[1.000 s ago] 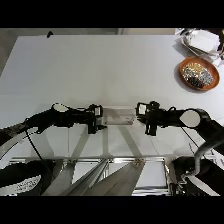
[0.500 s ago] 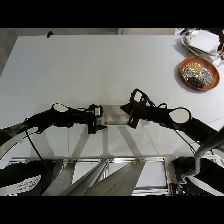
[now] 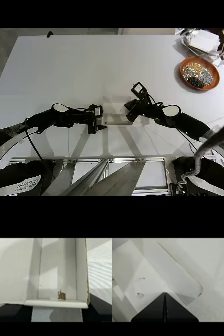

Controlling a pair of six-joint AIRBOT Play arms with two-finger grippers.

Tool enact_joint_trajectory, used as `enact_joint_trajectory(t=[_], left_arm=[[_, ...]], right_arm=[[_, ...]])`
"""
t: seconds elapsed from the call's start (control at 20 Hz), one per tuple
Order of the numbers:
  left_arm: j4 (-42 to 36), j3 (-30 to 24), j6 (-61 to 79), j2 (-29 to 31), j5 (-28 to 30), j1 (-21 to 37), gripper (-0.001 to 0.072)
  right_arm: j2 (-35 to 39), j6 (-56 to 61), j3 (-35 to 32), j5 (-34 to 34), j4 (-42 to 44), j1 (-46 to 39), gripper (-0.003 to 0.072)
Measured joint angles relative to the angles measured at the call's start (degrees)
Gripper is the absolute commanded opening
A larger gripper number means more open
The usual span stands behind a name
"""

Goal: Fold the box and place the chain.

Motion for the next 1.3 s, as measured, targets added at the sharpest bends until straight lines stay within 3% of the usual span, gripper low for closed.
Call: enact_joint_trajectory(t=[0.35,0.65,0.8,0.85,0.9,0.95,1.0,1.3], left_arm=[[0.0,0.0,0.1,0.0,0.0,0.0,0.0293],[0.0,0.0,0.0,0.0,0.1,0.0,0.0293],[0.0,0.0,0.0,0.0,0.0,0.0,0.0293],[0.0,0.0,0.0,0.0,0.0,0.0,0.0293],[0.0,0.0,0.0,0.0,0.0,0.0,0.0293],[0.0,0.0,0.0,0.0,0.0,0.0,0.0293],[0.0,0.0,0.0,0.0,0.0,0.0,0.0293],[0.0,0.0,0.0,0.0,0.0,0.0,0.0293]], right_arm=[[3.4,3.1,0.4,3.8,-7.8,-0.3,0.0019],[11.3,3.6,0.7,23.3,-21.5,-10.4,0.0019],[12.3,3.3,0.8,28.0,-27.7,-16.6,0.0019],[12.3,3.2,0.7,28.9,-30.7,-17.9,0.002],[12.2,3.1,0.7,29.4,-33.0,-18.7,0.0081],[11.7,2.5,0.5,28.9,-34.2,-19.0,0.0225],[11.0,1.1,0.3,28.3,-34.3,-18.9,0.0263],[5.7,-13.1,-0.3,26.0,-31.8,-13.5,0.022]])
